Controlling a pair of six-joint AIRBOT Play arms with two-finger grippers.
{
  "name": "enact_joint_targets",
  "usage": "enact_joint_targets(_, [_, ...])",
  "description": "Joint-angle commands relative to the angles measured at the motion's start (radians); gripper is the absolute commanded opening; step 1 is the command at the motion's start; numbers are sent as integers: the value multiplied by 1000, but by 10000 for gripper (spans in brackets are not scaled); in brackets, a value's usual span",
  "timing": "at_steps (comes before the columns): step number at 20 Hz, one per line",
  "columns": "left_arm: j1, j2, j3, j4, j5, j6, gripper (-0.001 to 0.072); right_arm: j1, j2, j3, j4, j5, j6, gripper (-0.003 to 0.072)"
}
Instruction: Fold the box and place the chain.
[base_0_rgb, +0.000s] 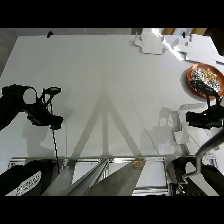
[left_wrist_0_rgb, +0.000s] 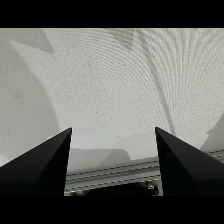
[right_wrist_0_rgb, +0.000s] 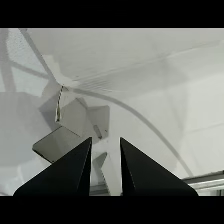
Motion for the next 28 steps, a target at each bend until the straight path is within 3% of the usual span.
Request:
enact_joint_targets(1, [0,1,0,0,0,0,577,-1,1,0,0,0,0,199])
enact_joint_targets(12, [0,1,0,0,0,0,577,-1,1,0,0,0,0,199])
enact_joint_targets(16, [0,1,0,0,0,0,577,-1,1,0,0,-90,-7,199])
enact_joint_targets(22, [0,1,0,0,0,0,577,-1,1,23,10,-109,-20,199])
enact_joint_targets(24, [0,1,0,0,0,0,577,-1,1,71,-45,-101,-72,199])
enact_joint_targets(28, [0,1,0,0,0,0,577,-1,1,131,-362,-106,-87,214])
